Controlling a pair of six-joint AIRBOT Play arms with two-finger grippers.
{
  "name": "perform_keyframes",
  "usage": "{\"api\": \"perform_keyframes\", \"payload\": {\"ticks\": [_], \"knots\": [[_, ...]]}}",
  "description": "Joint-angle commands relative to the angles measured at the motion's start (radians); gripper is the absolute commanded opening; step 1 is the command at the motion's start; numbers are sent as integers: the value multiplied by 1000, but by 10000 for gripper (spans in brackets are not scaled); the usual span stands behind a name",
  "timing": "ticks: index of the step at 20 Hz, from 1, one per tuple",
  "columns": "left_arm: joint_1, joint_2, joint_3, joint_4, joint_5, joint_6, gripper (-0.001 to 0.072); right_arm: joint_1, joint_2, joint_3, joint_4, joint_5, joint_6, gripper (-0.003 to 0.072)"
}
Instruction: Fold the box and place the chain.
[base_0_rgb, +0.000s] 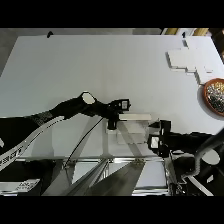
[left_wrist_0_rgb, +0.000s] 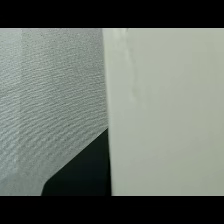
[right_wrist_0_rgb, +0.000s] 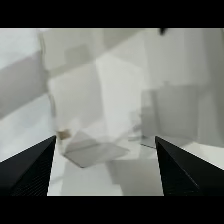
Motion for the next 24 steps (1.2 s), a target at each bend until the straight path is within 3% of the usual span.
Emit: {"api": "perform_keyframes", "payload": {"ticks": [1, 4, 10, 14, 20, 24], "knots": [[1, 0, 0, 0, 0, 0, 10, 130, 59, -62, -19, -2, 31, 695], [1, 0, 0, 0, 0, 0, 10, 235, 9, -109, -92, -133, 94, 698], [1, 0, 0, 0, 0, 0, 10, 240, -221, -110, -136, -369, 109, 698], [1, 0, 0, 0, 0, 0, 10, 238, -220, -74, -134, -360, 109, 696], [1, 0, 0, 0, 0, 0, 10, 29, -220, -11, -123, -290, 93, 695], [1, 0, 0, 0, 0, 0, 10, -13, -220, 38, -122, -220, 71, 694]]}}
